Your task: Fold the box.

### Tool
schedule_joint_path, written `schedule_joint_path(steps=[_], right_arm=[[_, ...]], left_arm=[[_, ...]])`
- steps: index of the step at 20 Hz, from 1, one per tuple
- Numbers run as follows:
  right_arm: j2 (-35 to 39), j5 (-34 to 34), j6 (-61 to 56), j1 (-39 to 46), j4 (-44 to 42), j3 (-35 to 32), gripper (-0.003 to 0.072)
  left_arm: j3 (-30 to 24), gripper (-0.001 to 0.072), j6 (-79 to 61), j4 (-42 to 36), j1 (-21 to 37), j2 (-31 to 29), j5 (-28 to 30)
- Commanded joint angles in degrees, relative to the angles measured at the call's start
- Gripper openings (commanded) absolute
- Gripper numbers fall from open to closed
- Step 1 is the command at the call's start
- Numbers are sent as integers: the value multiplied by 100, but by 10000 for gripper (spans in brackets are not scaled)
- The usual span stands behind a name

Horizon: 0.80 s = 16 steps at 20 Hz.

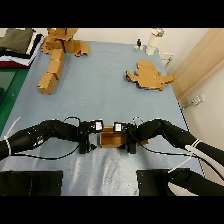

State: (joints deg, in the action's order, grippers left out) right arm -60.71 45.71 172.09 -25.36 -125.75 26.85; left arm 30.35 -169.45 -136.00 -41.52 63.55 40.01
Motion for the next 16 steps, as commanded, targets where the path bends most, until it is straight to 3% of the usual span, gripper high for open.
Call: schedule_joint_path(steps=[1,16], right_arm=[[2,0,-2,2,0,-2,601],[2,0,-2,2,-2,-2,601]], left_arm=[[-17,702,-140,-332,-31,-11,50],[-11,702,-140,-461,-317,195,-415]])
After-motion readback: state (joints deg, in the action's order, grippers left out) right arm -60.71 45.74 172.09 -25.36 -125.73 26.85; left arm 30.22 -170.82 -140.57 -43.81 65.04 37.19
